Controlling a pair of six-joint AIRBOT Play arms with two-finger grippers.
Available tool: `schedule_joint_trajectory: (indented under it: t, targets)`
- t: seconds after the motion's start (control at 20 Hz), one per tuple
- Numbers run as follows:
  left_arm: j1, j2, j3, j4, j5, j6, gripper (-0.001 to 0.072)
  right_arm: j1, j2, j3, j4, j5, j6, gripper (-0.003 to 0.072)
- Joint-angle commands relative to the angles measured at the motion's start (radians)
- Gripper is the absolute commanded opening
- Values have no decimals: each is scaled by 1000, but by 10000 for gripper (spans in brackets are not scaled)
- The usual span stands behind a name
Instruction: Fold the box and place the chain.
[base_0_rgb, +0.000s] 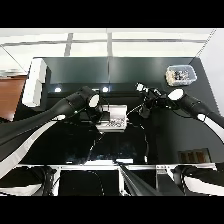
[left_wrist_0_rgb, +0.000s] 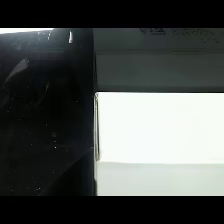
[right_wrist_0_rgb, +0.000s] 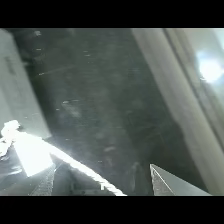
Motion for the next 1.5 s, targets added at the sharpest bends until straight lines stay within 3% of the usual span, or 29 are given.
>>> schedule_joint_trajectory:
  t: [0.0, 1.0, 1.45]
  targets:
    - [0, 0, 0, 0, 0, 0, 30, 2, -17, 15, -36, 48, -14, 718]
    - [0, 0, 0, 0, 0, 0, 30, 9, -35, 15, 34, 74, 84, 718]
    - [0, 0, 0, 0, 0, 0, 30, 9, -31, 15, -77, 61, 182, 718]
